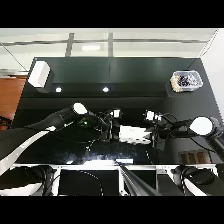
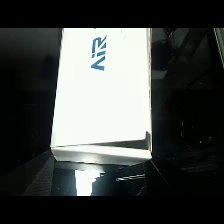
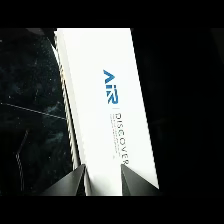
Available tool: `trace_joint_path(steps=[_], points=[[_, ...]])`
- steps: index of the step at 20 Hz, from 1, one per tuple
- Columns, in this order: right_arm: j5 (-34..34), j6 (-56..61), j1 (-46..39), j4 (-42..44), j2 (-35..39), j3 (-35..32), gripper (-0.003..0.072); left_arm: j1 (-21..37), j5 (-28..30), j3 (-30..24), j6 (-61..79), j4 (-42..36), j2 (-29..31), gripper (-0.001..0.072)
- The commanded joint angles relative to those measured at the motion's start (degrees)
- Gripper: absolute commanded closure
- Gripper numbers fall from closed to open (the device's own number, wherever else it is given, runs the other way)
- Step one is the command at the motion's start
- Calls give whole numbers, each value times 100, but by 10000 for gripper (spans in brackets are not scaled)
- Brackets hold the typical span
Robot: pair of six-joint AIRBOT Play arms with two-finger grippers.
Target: Fold the box and place the chain.
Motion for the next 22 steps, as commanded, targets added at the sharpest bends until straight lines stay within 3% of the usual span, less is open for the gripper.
trace_joint_path(steps=[1, 15, 17, 22], points=[[-2, 9, 2, 9, 0, 0, 439, -2, -9, 4, 13, 2, -4, 440], [-9, 9, 2, 11, 0, 0, 441, -2, -9, 4, 11, 2, -4, 440], [-9, 9, 2, 11, 0, 0, 491, -2, -9, 4, 13, 2, -4, 440], [13, 9, 2, 11, 0, 0, 470, -2, -9, 4, 13, 2, -4, 440]])
